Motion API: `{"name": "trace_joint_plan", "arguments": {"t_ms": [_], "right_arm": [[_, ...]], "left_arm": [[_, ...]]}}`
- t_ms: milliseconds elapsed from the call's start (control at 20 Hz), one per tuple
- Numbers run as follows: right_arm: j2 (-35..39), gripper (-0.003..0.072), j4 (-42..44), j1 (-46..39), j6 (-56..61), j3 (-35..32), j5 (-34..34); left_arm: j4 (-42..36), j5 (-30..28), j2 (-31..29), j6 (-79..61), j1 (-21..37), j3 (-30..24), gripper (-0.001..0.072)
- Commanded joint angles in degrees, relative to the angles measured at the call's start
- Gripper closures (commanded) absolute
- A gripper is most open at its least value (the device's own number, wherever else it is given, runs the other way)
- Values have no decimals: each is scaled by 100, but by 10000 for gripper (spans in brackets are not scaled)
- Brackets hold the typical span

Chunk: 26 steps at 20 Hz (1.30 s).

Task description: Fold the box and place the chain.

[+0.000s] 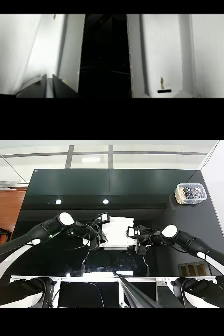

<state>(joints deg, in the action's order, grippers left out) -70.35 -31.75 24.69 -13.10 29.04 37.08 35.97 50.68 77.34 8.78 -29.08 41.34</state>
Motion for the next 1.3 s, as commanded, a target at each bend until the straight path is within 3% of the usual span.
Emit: {"name": "trace_joint_plan", "arguments": {"t_ms": [0, 50, 150, 200, 250, 300, 350, 450, 800, 950, 1050, 1150, 1250], "right_arm": [[-4, 555, 2, 2, 0, 0, -2], [-4, 555, 2, 2, 0, 0, -2], [-4, 555, 2, 2, 0, -2, -2], [-4, 555, 2, 2, 0, 0, -2], [-4, 555, 2, 2, 0, 0, -2], [-4, 555, 2, 2, 0, 0, -2], [-4, 555, 2, 2, 0, -2, -2], [-4, 555, 2, 2, 0, 0, -2], [-4, 555, 2, 2, 0, 0, -2], [-4, 555, 2, 2, 0, 0, -2], [-4, 555, 2, 2, 0, 0, -2], [-4, 555, 2, 2, 0, -2, -2], [-4, 555, 2, 2, 0, -2, -2]], "left_arm": [[-42, 81, 20, -136, -20, 0, 398], [-42, 81, 20, -181, -22, 0, 398], [-42, 160, 7, -212, -20, 4, 570], [-59, 236, 4, -247, -24, 4, 432], [-55, 234, 4, -238, -42, 4, 221], [-35, 249, -4, -240, -42, 4, 294], [85, 245, -42, -240, -37, 17, 570], [509, 223, -232, 74, -22, 44, 684], [1609, 586, -1596, 2264, 1252, 42, 686], [2201, 745, -1917, 4341, 2092, -33, 685], [2341, 754, -1851, 6030, 2643, -389, 685], [1790, 997, -1615, 6876, 3056, -894, 684], [474, 1438, -1204, 6142, 3257, -1298, 684]]}}
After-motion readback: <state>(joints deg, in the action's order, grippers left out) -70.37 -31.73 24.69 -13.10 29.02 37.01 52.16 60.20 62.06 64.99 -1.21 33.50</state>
